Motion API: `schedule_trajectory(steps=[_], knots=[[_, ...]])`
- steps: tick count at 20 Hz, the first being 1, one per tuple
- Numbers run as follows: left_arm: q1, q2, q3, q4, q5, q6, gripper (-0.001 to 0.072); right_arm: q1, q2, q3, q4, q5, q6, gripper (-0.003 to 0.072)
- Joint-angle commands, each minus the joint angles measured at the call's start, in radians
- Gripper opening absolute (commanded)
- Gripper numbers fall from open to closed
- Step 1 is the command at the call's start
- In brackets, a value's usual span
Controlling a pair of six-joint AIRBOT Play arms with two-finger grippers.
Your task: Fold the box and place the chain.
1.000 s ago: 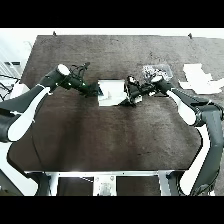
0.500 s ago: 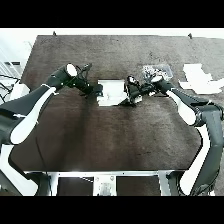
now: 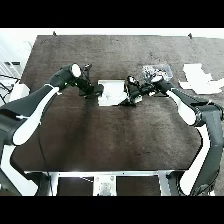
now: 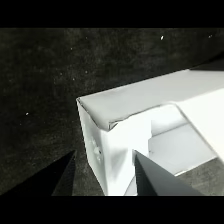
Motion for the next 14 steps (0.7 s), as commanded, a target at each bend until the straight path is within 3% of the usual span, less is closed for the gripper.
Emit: schedule_trajectory(steps=[1, 11, 14], knots=[[-0.017, -0.033, 0.091, 0.07, -0.083, -0.082, 0.0426, 0.0, 0.0, 0.0, 0.0, 0.0, 0.0, 0.0579], [-0.077, -0.23, 0.415, 0.219, -0.365, -0.215, 0.0426, 0.0, 0.0, 0.0, 0.0, 0.0, 0.0, 0.0579], [-0.079, -0.263, 0.434, 0.236, -0.389, -0.231, 0.0426, 0.0, 0.0, 0.0, 0.0, 0.0, 0.0, 0.0579]])
